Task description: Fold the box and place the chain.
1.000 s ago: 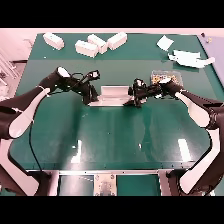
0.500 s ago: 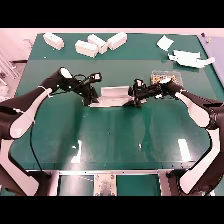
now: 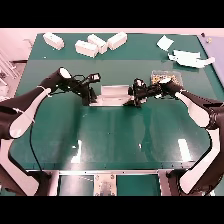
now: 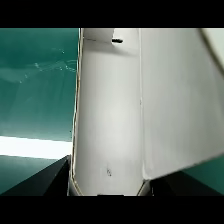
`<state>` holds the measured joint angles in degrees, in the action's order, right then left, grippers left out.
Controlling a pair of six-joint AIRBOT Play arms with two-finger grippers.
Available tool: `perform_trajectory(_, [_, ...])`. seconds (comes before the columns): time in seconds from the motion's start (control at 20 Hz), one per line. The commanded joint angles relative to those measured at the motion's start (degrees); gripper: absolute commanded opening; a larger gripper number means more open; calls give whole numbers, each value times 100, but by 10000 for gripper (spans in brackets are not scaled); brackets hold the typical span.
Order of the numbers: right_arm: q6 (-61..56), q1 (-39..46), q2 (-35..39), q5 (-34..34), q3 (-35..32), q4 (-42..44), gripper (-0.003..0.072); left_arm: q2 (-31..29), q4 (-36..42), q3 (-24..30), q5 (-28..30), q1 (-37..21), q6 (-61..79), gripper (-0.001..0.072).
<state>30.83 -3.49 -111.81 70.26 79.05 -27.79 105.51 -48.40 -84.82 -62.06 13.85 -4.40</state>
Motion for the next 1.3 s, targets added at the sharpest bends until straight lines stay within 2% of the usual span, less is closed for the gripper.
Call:
perform_trajectory(0.0, [7, 0, -4, 15, 0, -7, 477, -2, 87, 0, 208, -7, 39, 301])
perform_trajectory(0.3, [7, 0, -4, 15, 0, -7, 477, -2, 131, 2, 258, -7, 37, 302])
perform_trajectory(0.6, [7, 0, -4, 15, 0, -7, 477, -2, 190, 2, -352, -7, -26, 299])
perform_trajectory(1.0, [7, 0, -4, 15, 0, -7, 477, 181, 365, 0, -184, 271, 44, 298])
perform_trajectory(1.1, [7, 0, -4, 15, 0, -7, 477, 181, 175, 0, -48, 286, 35, 299])
perform_trajectory(1.25, [7, 0, -4, 15, 0, -7, 477, 179, -149, -7, -164, 149, -116, 301])
